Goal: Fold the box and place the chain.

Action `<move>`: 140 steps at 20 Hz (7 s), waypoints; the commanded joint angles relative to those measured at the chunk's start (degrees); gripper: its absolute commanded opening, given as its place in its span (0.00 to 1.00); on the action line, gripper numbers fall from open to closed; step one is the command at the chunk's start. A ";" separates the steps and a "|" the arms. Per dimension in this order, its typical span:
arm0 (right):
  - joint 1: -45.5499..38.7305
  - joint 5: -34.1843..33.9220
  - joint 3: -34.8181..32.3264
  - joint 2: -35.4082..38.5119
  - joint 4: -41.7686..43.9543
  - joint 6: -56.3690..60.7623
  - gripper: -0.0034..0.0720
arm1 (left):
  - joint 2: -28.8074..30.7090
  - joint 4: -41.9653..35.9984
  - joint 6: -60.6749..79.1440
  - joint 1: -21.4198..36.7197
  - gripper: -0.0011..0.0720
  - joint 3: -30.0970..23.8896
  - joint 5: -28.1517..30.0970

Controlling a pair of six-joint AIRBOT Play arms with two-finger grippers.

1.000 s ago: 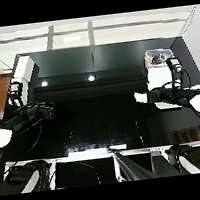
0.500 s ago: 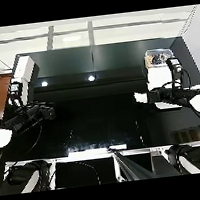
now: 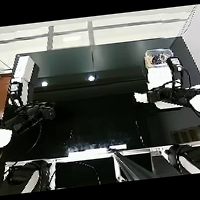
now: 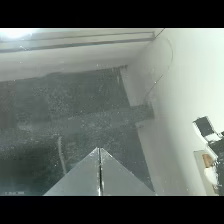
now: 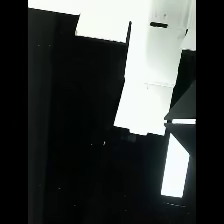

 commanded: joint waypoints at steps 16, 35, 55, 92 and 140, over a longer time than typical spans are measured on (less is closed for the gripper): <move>-62.31 25.00 32.20 -32.83 -12.70 1.66 0.94 | -2.78 -1.16 -1.16 -0.96 0.99 0.15 3.61; -62.05 49.24 49.75 -62.99 22.27 -35.89 0.06 | -6.05 -5.42 -1.29 -1.25 0.98 0.15 3.48; -2.54 -4.39 -16.15 10.27 35.47 -27.87 0.06 | -27.98 -20.39 4.17 -4.81 0.98 10.12 -7.21; -1.64 -3.96 -16.55 10.25 34.49 -25.59 0.07 | -68.70 -48.04 43.60 -6.23 0.65 26.14 -44.81; 5.92 14.03 2.03 -4.02 6.25 -41.68 0.87 | -44.22 -26.67 87.01 -20.41 0.06 16.00 -11.15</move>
